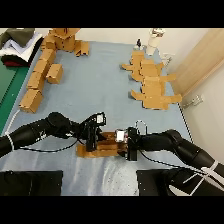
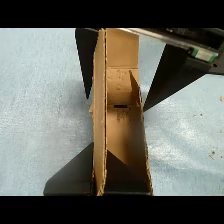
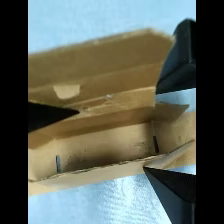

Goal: Fold the box.

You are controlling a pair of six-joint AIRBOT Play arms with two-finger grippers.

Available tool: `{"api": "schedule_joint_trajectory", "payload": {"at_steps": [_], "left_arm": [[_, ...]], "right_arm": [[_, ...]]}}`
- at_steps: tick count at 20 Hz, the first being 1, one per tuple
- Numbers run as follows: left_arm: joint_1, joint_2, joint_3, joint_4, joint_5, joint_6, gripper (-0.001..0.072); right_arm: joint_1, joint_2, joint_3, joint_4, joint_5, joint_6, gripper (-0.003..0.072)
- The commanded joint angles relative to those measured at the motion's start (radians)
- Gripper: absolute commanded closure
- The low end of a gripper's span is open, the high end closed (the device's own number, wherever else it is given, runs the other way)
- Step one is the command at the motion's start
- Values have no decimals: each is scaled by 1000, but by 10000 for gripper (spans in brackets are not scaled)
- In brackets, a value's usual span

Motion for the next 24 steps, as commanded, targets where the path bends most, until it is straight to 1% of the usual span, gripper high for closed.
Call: {"api": "schedule_joint_trajectory", "payload": {"at_steps": [1,4,7,11,15,18,21,24], "left_arm": [[0,-1,0,0,2,0,697],[0,-1,0,0,2,0,697],[-1,-1,0,0,2,0,697],[0,-1,0,0,2,0,697],[0,-1,0,0,2,0,697],[0,-1,0,0,2,0,697],[0,-1,0,0,2,0,697],[0,-1,0,0,2,0,697]], "right_arm": [[-5,-50,-3,76,-12,-55,-34],[-4,-61,-2,78,-16,-47,-34],[-4,-60,0,52,-41,55,-34],[-3,-61,0,48,-76,53,-32],[-3,-62,0,35,-61,47,-32],[-3,-62,0,34,-55,-64,-33],[-3,-62,0,34,-57,-110,-33],[-4,-62,0,56,-55,-225,-33]]}}
